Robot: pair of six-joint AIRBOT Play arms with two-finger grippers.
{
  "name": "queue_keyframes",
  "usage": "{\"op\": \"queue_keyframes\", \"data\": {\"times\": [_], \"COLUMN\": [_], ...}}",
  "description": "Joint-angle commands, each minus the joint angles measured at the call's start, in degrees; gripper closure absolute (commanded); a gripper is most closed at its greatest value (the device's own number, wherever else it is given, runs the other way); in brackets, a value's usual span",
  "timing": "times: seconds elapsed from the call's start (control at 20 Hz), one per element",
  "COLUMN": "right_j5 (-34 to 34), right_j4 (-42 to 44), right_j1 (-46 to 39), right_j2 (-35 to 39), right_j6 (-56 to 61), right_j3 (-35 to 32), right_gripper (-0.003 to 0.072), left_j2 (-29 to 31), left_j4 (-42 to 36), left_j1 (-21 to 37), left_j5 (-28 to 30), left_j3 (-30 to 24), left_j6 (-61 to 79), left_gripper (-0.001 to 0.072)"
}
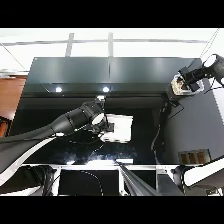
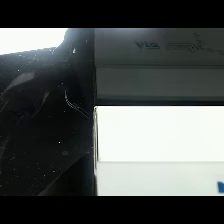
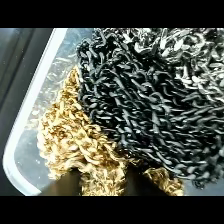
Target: Fold the box and place the chain.
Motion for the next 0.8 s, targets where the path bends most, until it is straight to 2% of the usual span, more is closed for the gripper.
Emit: {"op": "queue_keyframes", "data": {"times": [0.0, 0.2, 0.35, 0.55, 0.75], "right_j5": [0.74, 5.01, 8.61, 12.94, 13.94], "right_j4": [0.39, 0.39, 0.48, 0.55, 2.23], "right_j1": [-0.09, -0.92, -1.60, -1.07, -0.83], "right_j2": [-0.42, 1.27, 5.90, 16.81, 27.58], "right_j6": [-5.27, -16.74, -25.27, -34.97, -38.03], "right_j3": [0.48, 4.02, 6.80, 6.97, 6.84], "right_gripper": [0.0680, 0.0675, 0.0676, 0.0676, 0.0676], "left_j2": [-0.02, -0.02, -0.02, -0.02, -0.02], "left_j4": [0.02, 0.00, 0.04, 0.02, 0.02], "left_j1": [0.04, 0.04, 0.07, 0.07, 0.07], "left_j5": [0.00, 0.02, 0.09, 1.42, 1.75], "left_j3": [-0.02, -0.02, -0.02, -0.02, -0.02], "left_j6": [0.00, 0.00, 0.00, 0.02, 0.02], "left_gripper": [0.0685, 0.0685, 0.0686, 0.0685, 0.0685]}}
